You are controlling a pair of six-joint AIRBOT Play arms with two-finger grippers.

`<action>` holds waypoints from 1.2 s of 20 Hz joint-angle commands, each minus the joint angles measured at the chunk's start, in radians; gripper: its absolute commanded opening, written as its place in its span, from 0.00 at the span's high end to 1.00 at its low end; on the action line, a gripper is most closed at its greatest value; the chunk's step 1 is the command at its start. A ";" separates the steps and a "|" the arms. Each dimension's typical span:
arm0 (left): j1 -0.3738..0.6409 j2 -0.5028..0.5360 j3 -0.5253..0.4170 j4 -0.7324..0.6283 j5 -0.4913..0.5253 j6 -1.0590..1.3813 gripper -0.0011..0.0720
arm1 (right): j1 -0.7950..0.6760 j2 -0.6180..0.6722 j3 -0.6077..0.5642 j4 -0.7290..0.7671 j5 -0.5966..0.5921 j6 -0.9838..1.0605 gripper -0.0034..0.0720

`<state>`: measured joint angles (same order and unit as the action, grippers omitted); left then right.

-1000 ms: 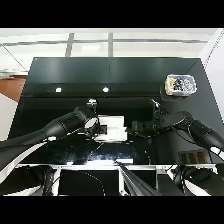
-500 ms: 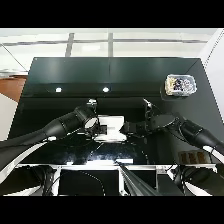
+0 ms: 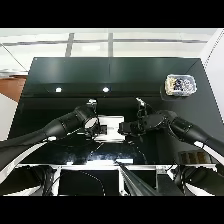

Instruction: Fold the box and place the chain.

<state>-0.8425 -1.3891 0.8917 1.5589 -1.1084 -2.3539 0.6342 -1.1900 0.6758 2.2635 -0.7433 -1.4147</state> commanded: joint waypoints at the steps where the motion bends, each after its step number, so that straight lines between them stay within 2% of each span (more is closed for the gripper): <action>1: 0.000 0.000 -0.001 0.000 0.000 0.001 0.94 | 0.023 -0.003 0.009 -0.064 0.006 0.066 0.42; 7: 0.000 0.000 -0.001 0.000 -0.001 0.001 0.94 | 0.102 -0.011 0.094 -0.291 -0.014 0.232 0.42; 12: 0.000 0.000 -0.001 0.000 -0.001 0.002 0.94 | 0.158 -0.099 0.200 -0.378 -0.152 0.318 0.42; 13: 0.000 0.000 -0.001 0.000 -0.001 0.002 0.94 | 0.165 -0.112 0.219 -0.404 -0.170 0.341 0.48; 15: 0.000 0.000 -0.001 0.000 -0.001 0.001 0.94 | 0.173 -0.128 0.248 -0.461 -0.209 0.377 0.50; 21: 0.000 0.000 -0.001 0.000 -0.001 0.002 0.94 | 0.180 -0.129 0.253 -0.538 -0.277 0.440 0.51; 22: 0.000 0.000 -0.001 0.000 0.000 0.002 0.94 | 0.180 -0.130 0.253 -0.537 -0.281 0.443 0.56; 24: 0.000 0.000 -0.001 0.000 0.000 0.001 0.94 | 0.187 -0.137 0.258 -0.540 -0.290 0.454 0.56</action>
<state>-0.8425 -1.3891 0.8917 1.5589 -1.1091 -2.3524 0.8146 -1.3205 0.9276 1.7493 -0.9985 -0.9867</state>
